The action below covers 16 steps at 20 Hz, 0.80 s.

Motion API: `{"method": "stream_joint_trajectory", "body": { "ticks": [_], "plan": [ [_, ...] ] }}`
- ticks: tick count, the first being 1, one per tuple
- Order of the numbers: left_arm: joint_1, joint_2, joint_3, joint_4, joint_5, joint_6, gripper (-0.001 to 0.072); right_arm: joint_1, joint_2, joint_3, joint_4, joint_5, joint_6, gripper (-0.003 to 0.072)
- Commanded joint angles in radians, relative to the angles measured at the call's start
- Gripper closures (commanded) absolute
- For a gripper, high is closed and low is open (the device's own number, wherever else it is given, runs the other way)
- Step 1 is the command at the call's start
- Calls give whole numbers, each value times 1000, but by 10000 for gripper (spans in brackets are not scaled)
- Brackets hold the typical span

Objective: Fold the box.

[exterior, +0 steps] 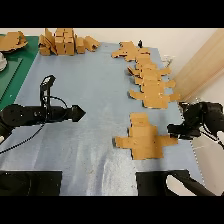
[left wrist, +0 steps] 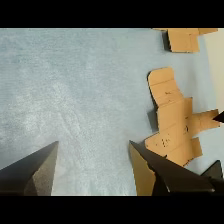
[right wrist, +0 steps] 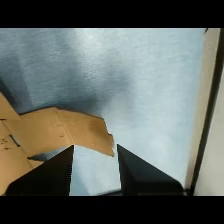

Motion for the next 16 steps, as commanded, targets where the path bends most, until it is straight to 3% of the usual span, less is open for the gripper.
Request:
{"method": "stream_joint_trajectory", "body": {
  "ticks": [1, 5, 6, 10, 14, 15, 16],
  "plan": [
    [0, 0, 1, 0, 10, 0, 17, -7, -78, -1, 53, 26, -27, 268],
    [1, 0, 1, 0, 9, 0, 17, -5, -98, 0, 121, 11, -79, 294],
    [0, 0, 1, 0, 9, 0, 17, -4, -92, 0, 153, 2, -91, 413],
    [1, 0, 1, -4, -12, 0, 17, 2, -17, 0, 429, -50, -205, 681],
    [1, -1, 1, -3, -68, 4, 19, 66, 21, 0, 774, -64, -269, 682],
    [1, -1, 1, -3, -77, 3, 85, 111, 10, -1, 777, -66, -268, 682],
    [1, -1, 1, -4, -82, 3, 322, 166, -9, -1, 767, -68, -268, 682]
  ]
}}
